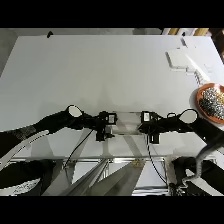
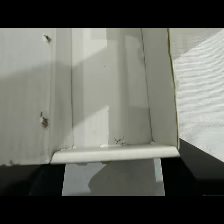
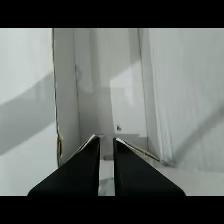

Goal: Fold the box and place the chain.

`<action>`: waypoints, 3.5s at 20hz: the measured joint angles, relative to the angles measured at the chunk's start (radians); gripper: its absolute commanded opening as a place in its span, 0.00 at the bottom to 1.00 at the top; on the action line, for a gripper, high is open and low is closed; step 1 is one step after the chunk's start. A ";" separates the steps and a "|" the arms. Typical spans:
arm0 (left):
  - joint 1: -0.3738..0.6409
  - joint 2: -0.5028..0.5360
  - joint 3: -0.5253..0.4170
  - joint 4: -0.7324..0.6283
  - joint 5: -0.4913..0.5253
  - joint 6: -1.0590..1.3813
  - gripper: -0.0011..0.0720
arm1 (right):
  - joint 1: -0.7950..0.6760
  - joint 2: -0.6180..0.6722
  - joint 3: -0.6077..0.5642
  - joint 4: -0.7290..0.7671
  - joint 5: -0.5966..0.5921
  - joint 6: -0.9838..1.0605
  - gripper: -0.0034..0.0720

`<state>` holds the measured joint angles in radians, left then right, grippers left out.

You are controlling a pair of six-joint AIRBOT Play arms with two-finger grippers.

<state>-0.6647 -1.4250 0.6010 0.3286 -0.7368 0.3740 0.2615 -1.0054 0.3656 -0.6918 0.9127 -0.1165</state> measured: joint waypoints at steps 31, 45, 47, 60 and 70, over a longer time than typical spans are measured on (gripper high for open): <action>0.000 0.000 0.000 0.000 0.000 0.000 0.39 | -0.299 0.256 0.000 -0.450 0.077 1.344 0.07; 0.000 0.000 0.000 -0.002 -0.001 0.000 0.39 | -0.168 0.137 -0.050 -0.167 0.064 1.357 0.29; 0.000 0.000 0.000 -0.002 -0.001 0.000 0.39 | -0.165 0.182 -0.051 -0.158 0.069 1.350 0.42; 0.000 0.000 0.000 0.000 0.000 0.000 0.39 | -0.014 0.311 -0.050 -0.163 0.001 1.381 0.62; 0.000 0.000 0.000 -0.001 0.001 0.000 0.39 | 0.076 0.306 -0.006 -0.303 -0.047 1.552 0.61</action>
<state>-0.6647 -1.4250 0.6010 0.3275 -0.7361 0.3737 0.3374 -0.6998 0.3599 -0.9943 0.8661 1.4353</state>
